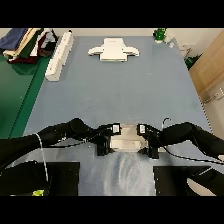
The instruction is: Fold the box.
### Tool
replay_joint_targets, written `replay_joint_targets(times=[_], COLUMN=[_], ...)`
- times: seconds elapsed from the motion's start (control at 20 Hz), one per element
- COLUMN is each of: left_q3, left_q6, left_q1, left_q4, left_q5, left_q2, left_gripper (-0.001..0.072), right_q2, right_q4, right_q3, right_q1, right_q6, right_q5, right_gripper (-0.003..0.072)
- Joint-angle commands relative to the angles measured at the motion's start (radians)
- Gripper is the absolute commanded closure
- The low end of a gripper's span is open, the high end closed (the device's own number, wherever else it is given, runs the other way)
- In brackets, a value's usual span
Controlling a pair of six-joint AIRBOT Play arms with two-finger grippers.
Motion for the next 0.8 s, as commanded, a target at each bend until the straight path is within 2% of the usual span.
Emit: replay_joint_targets(times=[0.0,0.4,0.75], left_q3=[-0.002,-0.03,-0.029], left_q6=[-0.005,-0.002,0.151], left_q1=[0.001,0.027,-0.02], left_q4=[0.008,0.008,-0.138], left_q5=[-0.002,0.0,0.011], left_q2=[0.004,0.04,0.034], left_gripper=[0.0016,0.0015,0.0016], right_q2=[0.001,0.001,0.001], right_q4=[0.0,0.0,0.0], right_q3=[0.001,0.001,0.001], right_q1=[0.0,0.0,0.0], right_q6=[0.0,0.0,0.0], right_q5=[0.0,0.0,0.0], right_gripper=[0.0196,0.0196,0.0196])
